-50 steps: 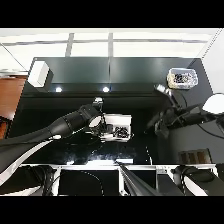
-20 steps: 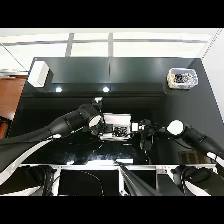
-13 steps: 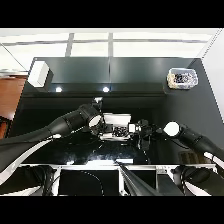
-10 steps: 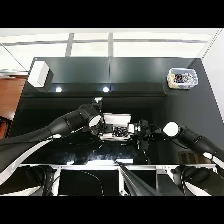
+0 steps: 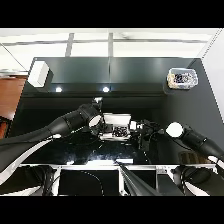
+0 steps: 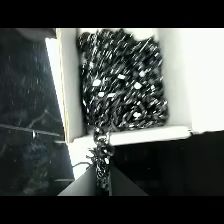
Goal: Fold the box and place the chain.
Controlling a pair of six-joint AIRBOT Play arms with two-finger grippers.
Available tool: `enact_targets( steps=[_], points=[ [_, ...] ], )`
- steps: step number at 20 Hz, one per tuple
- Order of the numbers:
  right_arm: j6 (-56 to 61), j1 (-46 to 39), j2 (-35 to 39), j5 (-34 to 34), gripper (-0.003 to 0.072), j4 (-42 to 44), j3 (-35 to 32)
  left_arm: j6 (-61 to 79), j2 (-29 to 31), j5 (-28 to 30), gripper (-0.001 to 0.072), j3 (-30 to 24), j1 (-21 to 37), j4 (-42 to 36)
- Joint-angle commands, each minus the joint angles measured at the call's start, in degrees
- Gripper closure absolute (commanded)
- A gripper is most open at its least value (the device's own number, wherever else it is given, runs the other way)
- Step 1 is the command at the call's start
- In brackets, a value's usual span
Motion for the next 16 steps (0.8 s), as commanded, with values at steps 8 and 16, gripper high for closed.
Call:
enact_targets(
  steps=[8,16],
  points=[
    [16.24,-2.67,8.55,9.62,0.0654,-2.43,10.8,-0.02,-0.04,0.02,0.0683,-0.02,0.02,0.0],
    [17.92,-0.57,8.39,12.87,0.0622,6.82,14.43,-0.02,-0.04,0.02,0.0682,-0.02,0.02,0.0]
  ],
)
